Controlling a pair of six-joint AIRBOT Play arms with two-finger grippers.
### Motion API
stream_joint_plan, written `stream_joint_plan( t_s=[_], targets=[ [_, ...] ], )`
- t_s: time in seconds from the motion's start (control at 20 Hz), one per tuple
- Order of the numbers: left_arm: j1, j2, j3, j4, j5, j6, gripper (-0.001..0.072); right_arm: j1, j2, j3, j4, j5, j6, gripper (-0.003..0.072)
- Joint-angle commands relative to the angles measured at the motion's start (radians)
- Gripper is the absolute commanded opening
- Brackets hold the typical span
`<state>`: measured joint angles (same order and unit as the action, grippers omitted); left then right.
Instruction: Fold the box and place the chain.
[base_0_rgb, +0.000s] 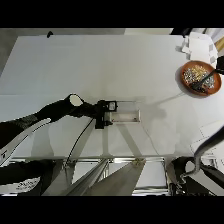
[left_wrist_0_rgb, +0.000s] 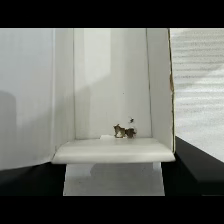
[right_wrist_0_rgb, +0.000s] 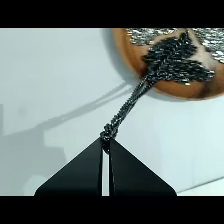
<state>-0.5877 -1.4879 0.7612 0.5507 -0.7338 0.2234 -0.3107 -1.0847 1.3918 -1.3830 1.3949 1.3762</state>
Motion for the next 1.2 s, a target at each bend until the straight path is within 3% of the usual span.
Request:
stream_joint_plan(
  t_s=[0.0, 0.25, 0.65, 0.9, 1.15],
  targets=[
    [0.000, 0.000, 0.000, 0.000, 0.000, 0.000, 0.0013, 0.030, 0.114, 0.000, 0.111, 0.074, -0.024, 0.0013],
    [0.000, 0.000, 0.000, 0.000, 0.000, 0.000, 0.0013, 0.253, 0.250, 0.000, 0.112, 0.161, -0.002, 0.0013],
    [0.000, 0.000, 0.000, 0.000, 0.000, 0.000, 0.0013, 0.605, 0.324, 0.000, 0.112, 0.146, 0.182, 0.0014],
    [0.000, 0.000, 0.000, 0.000, 0.000, 0.000, 0.0013, 0.802, 0.324, -0.043, 0.101, 0.034, 0.253, 0.0014],
    [0.000, 0.000, 0.000, 0.000, 0.000, 0.000, 0.0013, 0.941, 0.318, -0.185, 0.100, -0.194, 0.270, 0.0014]
  ],
)
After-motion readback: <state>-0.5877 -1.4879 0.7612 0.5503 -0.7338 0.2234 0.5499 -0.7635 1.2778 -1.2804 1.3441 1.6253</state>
